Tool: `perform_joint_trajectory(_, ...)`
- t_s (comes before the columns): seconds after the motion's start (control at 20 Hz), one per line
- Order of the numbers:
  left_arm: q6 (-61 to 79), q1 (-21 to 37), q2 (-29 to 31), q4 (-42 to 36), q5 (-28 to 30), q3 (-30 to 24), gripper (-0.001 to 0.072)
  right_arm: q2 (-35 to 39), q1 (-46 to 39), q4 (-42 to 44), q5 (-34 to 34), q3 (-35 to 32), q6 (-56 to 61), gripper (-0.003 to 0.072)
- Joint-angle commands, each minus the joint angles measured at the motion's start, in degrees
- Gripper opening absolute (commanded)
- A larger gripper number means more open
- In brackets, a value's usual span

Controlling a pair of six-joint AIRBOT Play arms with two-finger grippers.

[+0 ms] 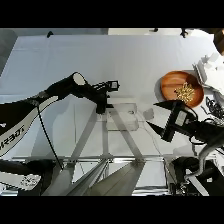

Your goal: Fold the box and place the chain.

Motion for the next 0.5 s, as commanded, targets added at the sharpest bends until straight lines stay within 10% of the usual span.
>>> perform_joint_trajectory(0.0,0.02,-0.04,-0.04,0.0,0.02,-0.04,0.0005,-3.96,0.04,-0.55,2.29,-0.59,-9.2,0.065)
perform_joint_trajectory(0.45,0.02,-0.04,-0.04,0.0,0.02,-0.04,0.0005,-19.82,-0.02,3.61,-2.84,-0.85,-25.09,0.0675)
